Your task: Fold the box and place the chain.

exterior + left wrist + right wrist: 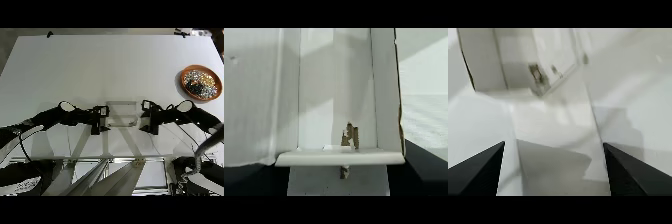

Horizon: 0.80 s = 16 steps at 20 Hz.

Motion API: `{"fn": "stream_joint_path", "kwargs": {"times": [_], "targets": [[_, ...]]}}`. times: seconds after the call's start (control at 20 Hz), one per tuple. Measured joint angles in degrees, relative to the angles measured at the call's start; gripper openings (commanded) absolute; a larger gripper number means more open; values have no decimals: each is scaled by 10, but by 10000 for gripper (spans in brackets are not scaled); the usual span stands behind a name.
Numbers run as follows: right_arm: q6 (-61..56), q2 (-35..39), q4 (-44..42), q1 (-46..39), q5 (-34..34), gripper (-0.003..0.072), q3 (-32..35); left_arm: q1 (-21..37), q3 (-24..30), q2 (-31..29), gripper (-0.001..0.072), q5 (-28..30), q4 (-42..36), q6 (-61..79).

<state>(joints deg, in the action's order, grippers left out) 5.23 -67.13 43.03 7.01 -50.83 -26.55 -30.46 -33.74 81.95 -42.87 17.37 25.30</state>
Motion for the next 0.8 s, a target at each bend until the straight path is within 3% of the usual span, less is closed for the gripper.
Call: {"fn": "stream_joint_path", "kwargs": {"times": [0.2,0.3,0.35,0.45,0.65,0.8], "targets": [[-17,75,22,-52,-23,684,-1,0,0,0,331,-3,2,0],[-20,116,20,-63,-33,608,-2,0,0,0,331,-3,2,1],[-21,139,9,-67,-33,447,-2,0,0,0,331,-3,2,1],[-22,174,-33,-71,-49,12,-3,0,0,0,331,-4,2,2],[-24,201,-129,-46,-73,10,-3,0,0,0,331,-4,2,2],[-27,193,-176,13,-34,10,-3,0,0,0,331,-4,2,2]]}}
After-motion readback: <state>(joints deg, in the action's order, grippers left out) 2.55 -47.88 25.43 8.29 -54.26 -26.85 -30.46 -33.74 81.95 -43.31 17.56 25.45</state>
